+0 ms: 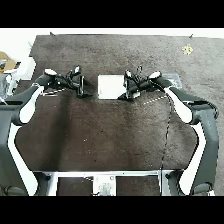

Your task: Fold the box and place the chain.

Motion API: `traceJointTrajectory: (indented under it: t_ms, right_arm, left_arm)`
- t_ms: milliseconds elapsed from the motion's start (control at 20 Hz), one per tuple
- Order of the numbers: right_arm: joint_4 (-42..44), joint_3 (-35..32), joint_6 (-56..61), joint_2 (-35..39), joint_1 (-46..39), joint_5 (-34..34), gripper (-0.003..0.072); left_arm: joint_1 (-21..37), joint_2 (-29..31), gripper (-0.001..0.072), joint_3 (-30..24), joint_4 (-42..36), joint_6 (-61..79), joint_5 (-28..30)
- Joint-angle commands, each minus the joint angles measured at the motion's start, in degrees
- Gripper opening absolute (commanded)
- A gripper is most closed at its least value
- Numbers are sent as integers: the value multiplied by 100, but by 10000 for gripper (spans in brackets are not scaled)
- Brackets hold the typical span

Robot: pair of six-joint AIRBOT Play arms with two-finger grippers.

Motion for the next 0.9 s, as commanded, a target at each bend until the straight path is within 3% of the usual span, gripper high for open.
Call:
traceJointTrajectory:
  t_ms: [0,350,700,850]
  right_arm:
    - [0,4,2,2,7,0,439]
    - [0,4,2,2,7,0,439]
    - [0,4,2,2,7,0,439]
    - [0,4,2,2,7,2,439]
  left_arm:
    - [-162,-120,720,-107,-254,289,44]
    - [-400,-201,715,11,-225,-31,280]
    - [-444,-234,715,72,-122,-26,-2]
    - [-560,-328,715,72,-144,120,210]
